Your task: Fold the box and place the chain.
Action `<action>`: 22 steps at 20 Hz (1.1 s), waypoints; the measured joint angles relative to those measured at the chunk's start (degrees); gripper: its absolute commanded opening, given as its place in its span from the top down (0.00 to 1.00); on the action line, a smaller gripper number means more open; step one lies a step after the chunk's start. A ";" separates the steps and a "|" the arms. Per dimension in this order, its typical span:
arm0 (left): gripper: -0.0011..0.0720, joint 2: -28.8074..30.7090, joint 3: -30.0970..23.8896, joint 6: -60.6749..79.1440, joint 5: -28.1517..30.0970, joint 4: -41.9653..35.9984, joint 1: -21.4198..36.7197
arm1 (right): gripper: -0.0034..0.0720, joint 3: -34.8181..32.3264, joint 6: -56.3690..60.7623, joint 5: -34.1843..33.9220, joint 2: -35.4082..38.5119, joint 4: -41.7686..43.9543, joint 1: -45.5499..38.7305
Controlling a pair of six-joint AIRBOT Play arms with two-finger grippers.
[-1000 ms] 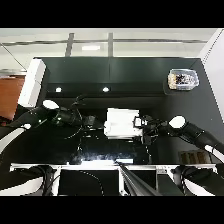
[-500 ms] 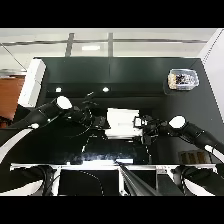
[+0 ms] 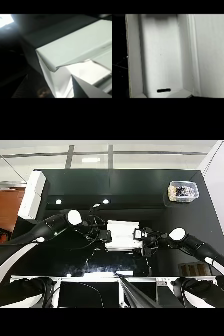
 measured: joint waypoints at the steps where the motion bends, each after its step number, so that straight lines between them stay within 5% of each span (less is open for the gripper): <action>1: 0.12 0.00 0.70 -3.15 -0.02 2.91 -1.38 | 0.25 0.00 0.00 0.02 0.00 0.00 0.00; 3: 0.12 0.00 2.12 -9.53 0.04 9.27 -4.09 | 0.26 0.00 0.00 0.00 0.00 0.00 0.00; 5: 0.12 0.00 3.39 -14.14 0.15 14.03 -6.01 | 0.67 0.00 0.00 0.00 0.00 0.00 0.00; 12: 0.14 -0.09 5.53 -22.10 -1.33 20.17 -8.74 | 0.66 0.00 0.00 0.02 0.00 -0.02 0.00; 15: 0.43 -0.24 5.70 -25.64 -1.62 21.84 -10.38 | 0.66 0.00 0.00 0.00 0.00 0.00 0.00; 22: 0.44 -3.69 8.11 -30.03 -4.20 24.11 -13.11 | 0.66 0.00 0.00 0.02 0.00 -0.02 0.00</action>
